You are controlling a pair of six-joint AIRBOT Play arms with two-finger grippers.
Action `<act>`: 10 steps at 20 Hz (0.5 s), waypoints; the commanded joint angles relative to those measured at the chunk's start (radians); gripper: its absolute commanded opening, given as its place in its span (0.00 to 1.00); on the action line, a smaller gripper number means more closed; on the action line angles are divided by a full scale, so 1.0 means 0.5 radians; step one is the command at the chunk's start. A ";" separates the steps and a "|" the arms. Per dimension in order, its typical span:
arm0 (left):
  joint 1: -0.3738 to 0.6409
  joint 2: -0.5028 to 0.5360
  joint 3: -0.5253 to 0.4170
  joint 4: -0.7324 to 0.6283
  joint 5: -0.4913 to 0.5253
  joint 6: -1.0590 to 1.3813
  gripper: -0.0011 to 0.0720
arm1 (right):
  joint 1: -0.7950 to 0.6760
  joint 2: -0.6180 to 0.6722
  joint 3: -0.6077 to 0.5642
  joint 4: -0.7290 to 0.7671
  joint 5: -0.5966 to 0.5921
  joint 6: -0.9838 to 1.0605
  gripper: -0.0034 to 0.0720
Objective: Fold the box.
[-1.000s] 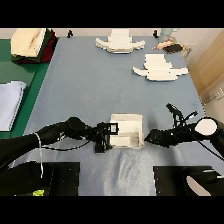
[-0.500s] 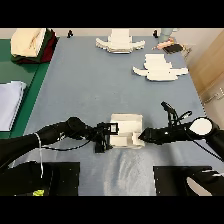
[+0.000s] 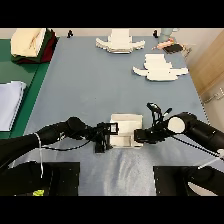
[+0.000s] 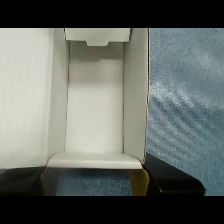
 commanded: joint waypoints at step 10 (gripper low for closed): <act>0.000 -0.001 0.002 0.001 0.001 0.000 0.73 | 0.520 -0.465 0.463 -0.845 0.532 1.192 0.32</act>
